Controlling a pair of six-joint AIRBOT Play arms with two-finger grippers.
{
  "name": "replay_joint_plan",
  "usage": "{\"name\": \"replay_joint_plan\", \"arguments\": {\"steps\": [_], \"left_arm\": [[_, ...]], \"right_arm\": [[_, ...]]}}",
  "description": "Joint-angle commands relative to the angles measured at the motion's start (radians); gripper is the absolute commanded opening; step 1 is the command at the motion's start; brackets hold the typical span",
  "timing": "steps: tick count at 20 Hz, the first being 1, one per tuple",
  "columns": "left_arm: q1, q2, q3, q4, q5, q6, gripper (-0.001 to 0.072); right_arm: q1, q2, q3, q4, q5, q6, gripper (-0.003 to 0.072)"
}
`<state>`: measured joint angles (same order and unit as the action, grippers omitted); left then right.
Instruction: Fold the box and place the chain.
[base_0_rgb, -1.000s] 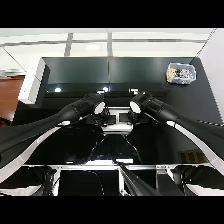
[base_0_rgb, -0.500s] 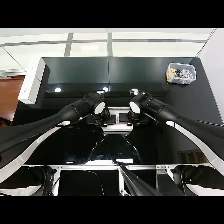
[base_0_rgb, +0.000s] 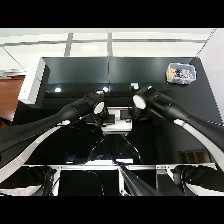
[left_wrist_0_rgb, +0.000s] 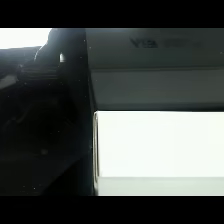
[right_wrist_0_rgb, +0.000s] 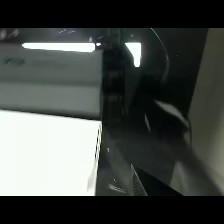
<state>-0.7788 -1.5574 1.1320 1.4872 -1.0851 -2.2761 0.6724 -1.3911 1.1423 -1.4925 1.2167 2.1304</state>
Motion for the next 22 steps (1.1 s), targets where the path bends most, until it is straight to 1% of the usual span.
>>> {"name": "replay_joint_plan", "arguments": {"steps": [1, 2, 3, 4, 5, 6, 7, 8, 9, 10, 12, 15, 17, 18, 19, 20, 22], "left_arm": [[0.000, 0.000, 0.000, -0.003, 0.005, 0.001, 0.0027], [0.001, 0.000, 0.000, -0.003, 0.005, 0.001, 0.0027], [0.001, 0.000, 0.000, -0.003, 0.005, 0.001, 0.0027], [0.000, 0.000, 0.000, -0.004, 0.005, 0.001, 0.0027], [0.000, 0.000, 0.000, -0.004, 0.005, 0.001, 0.0027], [0.000, 0.000, 0.000, -0.003, 0.005, 0.001, 0.0027], [0.000, -0.001, 0.000, -0.003, 0.005, 0.002, 0.0027], [0.000, -0.001, 0.000, -0.003, 0.005, 0.002, 0.0027], [0.000, -0.001, 0.000, -0.003, 0.003, 0.002, 0.0027], [0.000, -0.001, 0.000, -0.003, 0.003, 0.002, 0.0027], [0.000, -0.001, 0.000, -0.003, 0.003, 0.002, 0.0027], [0.000, -0.001, 0.000, -0.003, 0.003, 0.002, 0.0027], [0.000, -0.001, 0.000, -0.003, 0.003, 0.002, 0.0027], [0.000, -0.001, 0.000, -0.003, 0.003, 0.002, 0.0027], [0.000, -0.001, 0.000, -0.004, 0.003, 0.002, 0.0027], [0.000, -0.001, 0.000, -0.003, 0.003, 0.002, 0.0027], [0.000, -0.001, 0.000, -0.003, 0.003, 0.002, 0.0027]], "right_arm": [[-0.074, 0.149, 0.069, -0.018, 0.101, -0.243, 0.0414], [-0.127, 0.201, 0.070, -0.085, 0.082, -0.259, 0.0414], [-0.192, 0.237, 0.070, -0.210, 0.058, -0.261, 0.0414], [-0.254, 0.245, 0.070, -0.342, 0.032, -0.259, 0.0414], [-0.331, 0.239, 0.063, -0.437, -0.028, -0.257, 0.0415], [-0.418, 0.225, 0.050, -0.447, -0.129, -0.257, 0.0419], [-0.498, 0.197, 0.046, -0.411, -0.219, -0.257, 0.0634], [-0.569, 0.158, 0.048, -0.356, -0.304, -0.262, 0.0720], [-0.633, 0.103, 0.064, -0.297, -0.374, -0.265, 0.0720], [-0.683, 0.040, 0.102, -0.249, -0.400, -0.265, 0.0720], [-0.758, -0.134, 0.270, -0.162, -0.349, -0.264, 0.0720], [-0.809, -0.385, 0.593, -0.169, -0.180, -0.230, 0.0720], [-0.835, -0.521, 0.769, -0.163, -0.090, -0.170, 0.0720], [-0.842, -0.576, 0.836, -0.164, -0.053, -0.161, 0.0685], [-0.846, -0.618, 0.887, -0.164, -0.027, -0.161, 0.0666], [-0.851, -0.652, 0.923, -0.168, -0.018, -0.161, 0.0666], [-0.859, -0.678, 0.928, -0.169, -0.044, -0.161, 0.0666]]}}
